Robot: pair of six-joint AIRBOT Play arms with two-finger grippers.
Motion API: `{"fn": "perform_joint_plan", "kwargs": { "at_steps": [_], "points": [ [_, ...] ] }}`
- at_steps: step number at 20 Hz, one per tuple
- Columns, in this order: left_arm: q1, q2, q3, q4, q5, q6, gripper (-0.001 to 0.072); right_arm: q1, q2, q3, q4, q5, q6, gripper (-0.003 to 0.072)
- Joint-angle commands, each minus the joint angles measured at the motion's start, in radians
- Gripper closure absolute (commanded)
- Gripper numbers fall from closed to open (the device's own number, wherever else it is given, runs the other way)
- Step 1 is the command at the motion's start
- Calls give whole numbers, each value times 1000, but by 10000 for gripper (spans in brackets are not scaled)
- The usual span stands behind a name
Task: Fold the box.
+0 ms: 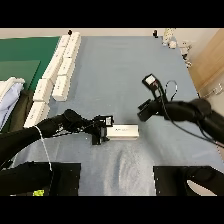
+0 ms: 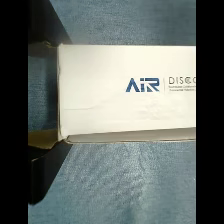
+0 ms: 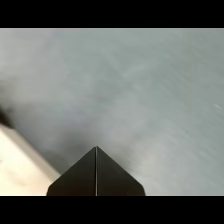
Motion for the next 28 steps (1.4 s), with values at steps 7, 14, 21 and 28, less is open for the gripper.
{"fn": "perform_joint_plan", "kwargs": {
  "at_steps": [7,14,21,28],
  "points": [
    [0,0,1,0,0,0,242,-187,-345,343,-188,-531,413,681],
    [2,20,2,2,-6,-71,242,-187,-350,343,-185,-531,412,681],
    [184,297,2,280,-117,-754,242,-187,-350,343,-185,-531,412,681],
    [541,522,-14,674,-410,-1359,242,-187,-350,343,-185,-530,412,681]
  ]
}}
